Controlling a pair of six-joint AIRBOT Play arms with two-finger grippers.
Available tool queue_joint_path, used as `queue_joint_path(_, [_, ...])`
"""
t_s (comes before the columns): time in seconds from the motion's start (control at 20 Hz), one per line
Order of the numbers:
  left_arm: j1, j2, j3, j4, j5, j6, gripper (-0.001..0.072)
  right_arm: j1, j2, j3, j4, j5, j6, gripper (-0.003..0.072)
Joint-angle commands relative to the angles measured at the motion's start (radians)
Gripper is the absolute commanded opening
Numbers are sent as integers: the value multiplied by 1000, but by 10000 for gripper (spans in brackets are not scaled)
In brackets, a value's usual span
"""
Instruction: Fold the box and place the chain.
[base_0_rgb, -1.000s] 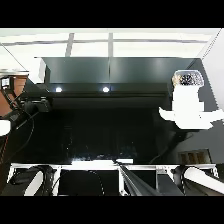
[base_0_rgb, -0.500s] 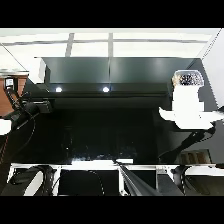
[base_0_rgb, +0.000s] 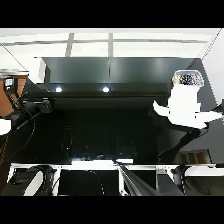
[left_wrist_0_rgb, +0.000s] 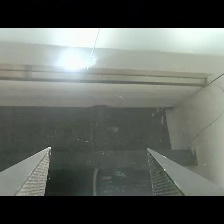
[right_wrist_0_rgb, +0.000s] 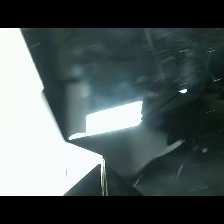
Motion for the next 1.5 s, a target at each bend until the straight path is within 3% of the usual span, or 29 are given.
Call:
queue_joint_path(0.0, [-1, -2, 0, -1, 1, 0, 707, 23, 89, -26, 95, 97, 1, 17])
queue_joint_path(0.25, [-1, -6, 0, -5, -60, -3, 705, 80, 340, -178, 92, 23, 62, 17])
queue_joint_path(0.5, [-7, -6, 0, -47, -146, 16, 705, 212, 544, -347, 289, -44, 45, 17])
queue_joint_path(0.65, [-93, -6, 0, -54, -180, 138, 705, 399, 679, -566, 425, -222, 19, 16])
queue_joint_path(0.8, [-220, -14, 3, -110, -98, 70, 704, 652, 786, -768, 569, -505, 15, 17])
queue_joint_path(0.9, [-274, -59, 31, -182, -71, 47, 703, 822, 794, -831, 610, -640, 16, 17])
queue_joint_path(1.0, [-300, -172, 110, -254, -138, 46, 703, 989, 794, -865, 612, -764, 33, 17])
queue_joint_path(1.15, [-272, -418, 281, -349, -335, 40, 703, 1158, 794, -876, 612, -871, 68, 17])
queue_joint_path(1.35, [-202, -764, 510, -407, -695, 56, 704, 1243, 794, -876, 612, -921, 90, 17])
queue_joint_path(1.45, [-197, -869, 568, -406, -776, 89, 703, 1247, 794, -877, 612, -912, 90, 17])
